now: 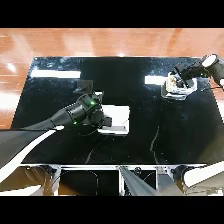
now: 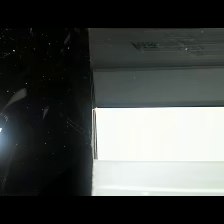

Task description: Fold the box and place the chain.

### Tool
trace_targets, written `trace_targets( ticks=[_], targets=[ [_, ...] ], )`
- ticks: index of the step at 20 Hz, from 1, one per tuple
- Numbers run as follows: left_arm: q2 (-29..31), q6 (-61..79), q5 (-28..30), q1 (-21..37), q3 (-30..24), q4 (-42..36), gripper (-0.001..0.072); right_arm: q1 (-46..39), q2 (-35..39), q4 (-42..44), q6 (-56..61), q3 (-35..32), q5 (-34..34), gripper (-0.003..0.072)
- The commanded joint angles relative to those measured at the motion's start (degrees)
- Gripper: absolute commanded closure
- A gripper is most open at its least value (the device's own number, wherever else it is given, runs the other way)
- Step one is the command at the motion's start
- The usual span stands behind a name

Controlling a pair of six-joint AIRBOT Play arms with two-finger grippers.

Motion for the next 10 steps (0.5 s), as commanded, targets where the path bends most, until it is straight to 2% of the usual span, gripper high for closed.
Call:
trace_targets(
  ticks=[1,8,9,10],
  targets=[
    [0.0,0.0,0.0,0.0,0.0,0.0,0.0691,0.0,-0.7,0.4,1.4,0.0,-0.8,0.0083],
    [0.0,0.0,0.0,0.0,0.0,0.0,0.0691,0.1,-2.1,1.8,1.3,0.0,-2.1,0.0097],
    [0.0,0.0,-0.1,0.0,0.0,0.0,0.0691,0.1,-2.1,2.3,0.2,0.0,-1.9,0.0272],
    [0.0,0.0,0.0,0.0,0.0,0.0,0.0691,0.1,-2.1,3.2,-2.0,0.0,-1.7,0.048]
  ],
)
